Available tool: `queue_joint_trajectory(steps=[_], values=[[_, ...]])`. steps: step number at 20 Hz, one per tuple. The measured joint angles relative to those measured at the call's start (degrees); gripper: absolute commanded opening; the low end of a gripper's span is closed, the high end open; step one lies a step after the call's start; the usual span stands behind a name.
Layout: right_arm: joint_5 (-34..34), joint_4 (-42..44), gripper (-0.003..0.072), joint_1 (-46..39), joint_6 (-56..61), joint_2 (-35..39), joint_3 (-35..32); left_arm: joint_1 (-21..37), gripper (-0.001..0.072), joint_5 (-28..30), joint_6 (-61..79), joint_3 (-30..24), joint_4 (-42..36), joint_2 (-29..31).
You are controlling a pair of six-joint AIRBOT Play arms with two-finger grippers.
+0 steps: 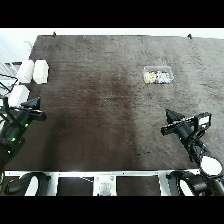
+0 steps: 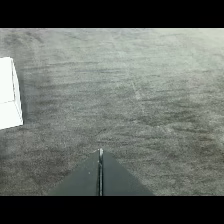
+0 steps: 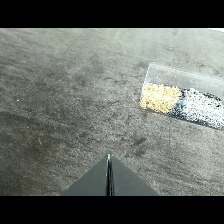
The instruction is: Fold the box and place the chain.
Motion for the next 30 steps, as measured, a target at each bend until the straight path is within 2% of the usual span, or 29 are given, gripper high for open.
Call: queue_joint_trajectory(steps=[5, 8, 19, 30], values=[[0.00, 0.11, 0.0011, 0.00, 0.00, 0.00, -0.09, 0.00, 0.0019, -0.09, -0.22, 0.00, -0.02, 0.00], [-0.02, 3.04, 0.0011, 0.00, 0.00, 0.57, -0.11, 0.00, 0.0019, -0.13, -0.24, 0.00, -0.02, 0.00], [-0.07, 7.13, 0.0010, -4.07, 0.00, 12.11, -1.77, 0.00, 0.0019, -0.37, -0.31, 0.00, -0.02, 0.00], [-0.04, 7.28, 0.0011, -4.57, 0.00, 13.33, -3.15, 0.00, 0.0019, -0.39, -0.31, 0.00, 0.00, 0.00]])
